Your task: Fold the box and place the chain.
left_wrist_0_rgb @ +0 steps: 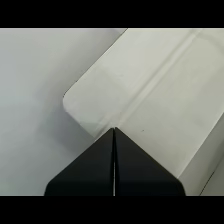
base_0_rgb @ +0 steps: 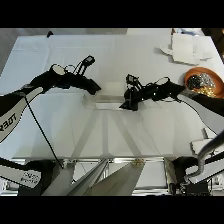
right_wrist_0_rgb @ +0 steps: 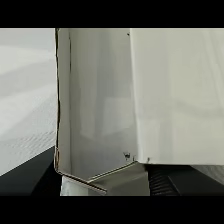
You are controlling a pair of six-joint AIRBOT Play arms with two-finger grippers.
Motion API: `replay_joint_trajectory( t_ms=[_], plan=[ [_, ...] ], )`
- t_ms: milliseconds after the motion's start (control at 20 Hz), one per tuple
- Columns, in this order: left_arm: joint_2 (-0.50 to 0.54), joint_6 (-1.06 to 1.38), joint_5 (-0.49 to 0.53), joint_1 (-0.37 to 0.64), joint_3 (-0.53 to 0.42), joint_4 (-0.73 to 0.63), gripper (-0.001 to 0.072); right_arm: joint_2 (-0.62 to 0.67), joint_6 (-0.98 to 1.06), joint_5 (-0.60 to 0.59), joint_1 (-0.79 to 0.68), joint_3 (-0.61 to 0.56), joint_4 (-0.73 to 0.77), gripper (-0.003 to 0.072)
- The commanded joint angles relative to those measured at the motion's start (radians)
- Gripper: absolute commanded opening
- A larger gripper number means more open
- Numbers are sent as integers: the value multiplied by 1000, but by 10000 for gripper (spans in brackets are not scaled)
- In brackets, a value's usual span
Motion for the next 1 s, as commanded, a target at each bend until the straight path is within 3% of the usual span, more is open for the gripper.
replay_joint_trajectory(
  t_ms=[0, 200, 400, 650, 800, 950],
  plan=[
    [-2, -1, -25, -8, -1, -3, 6, 0, 0, -2, 0, 0, 2, 308],
    [10, -1, -26, -10, -1, -3, 7, 0, 0, -2, 0, 0, 2, 308],
    [84, 0, -43, -3, -1, 1, 7, -1, 0, -2, 0, 0, 2, 308],
    [210, 0, -237, 47, -1, 34, 7, -1, 0, -2, 0, 0, 2, 308],
    [269, 0, -321, 93, -1, 116, 7, 0, 0, -2, 0, 0, 2, 308],
    [284, 13, -292, 118, -4, 274, 16, -1, 0, -2, 0, 0, 2, 308]
  ],
)
